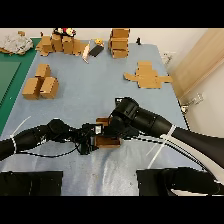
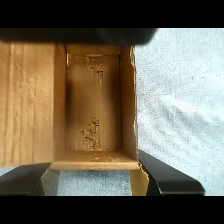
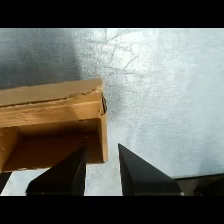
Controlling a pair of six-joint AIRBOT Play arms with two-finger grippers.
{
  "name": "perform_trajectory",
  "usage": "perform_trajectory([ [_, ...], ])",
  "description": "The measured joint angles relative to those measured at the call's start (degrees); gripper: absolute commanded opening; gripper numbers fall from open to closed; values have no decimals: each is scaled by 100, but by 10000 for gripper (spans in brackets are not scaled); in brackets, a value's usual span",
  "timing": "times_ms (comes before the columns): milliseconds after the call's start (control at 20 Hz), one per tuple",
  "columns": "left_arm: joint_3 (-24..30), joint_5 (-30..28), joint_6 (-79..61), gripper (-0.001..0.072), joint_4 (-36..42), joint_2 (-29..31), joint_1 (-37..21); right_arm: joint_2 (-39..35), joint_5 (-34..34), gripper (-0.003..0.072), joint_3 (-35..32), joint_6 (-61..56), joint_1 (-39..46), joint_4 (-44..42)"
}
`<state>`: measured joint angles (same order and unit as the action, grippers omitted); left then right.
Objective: Fold the box.
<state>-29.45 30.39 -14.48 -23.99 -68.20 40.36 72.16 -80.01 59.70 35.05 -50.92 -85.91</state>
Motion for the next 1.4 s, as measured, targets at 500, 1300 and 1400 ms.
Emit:
perform_trajectory([
  [500, 0, 2, 0, 369, -2, 0, 0, -254, -549, 5, -7, 208, 208, 306],
  [1300, 0, 2, 0, 369, -2, 0, 0, 894, 1255, 3, -769, 7875, 4371, -5694],
  [1400, 0, 2, 0, 369, -2, 0, 0, 1167, 990, 4, -780, 8710, 4352, -6306],
])
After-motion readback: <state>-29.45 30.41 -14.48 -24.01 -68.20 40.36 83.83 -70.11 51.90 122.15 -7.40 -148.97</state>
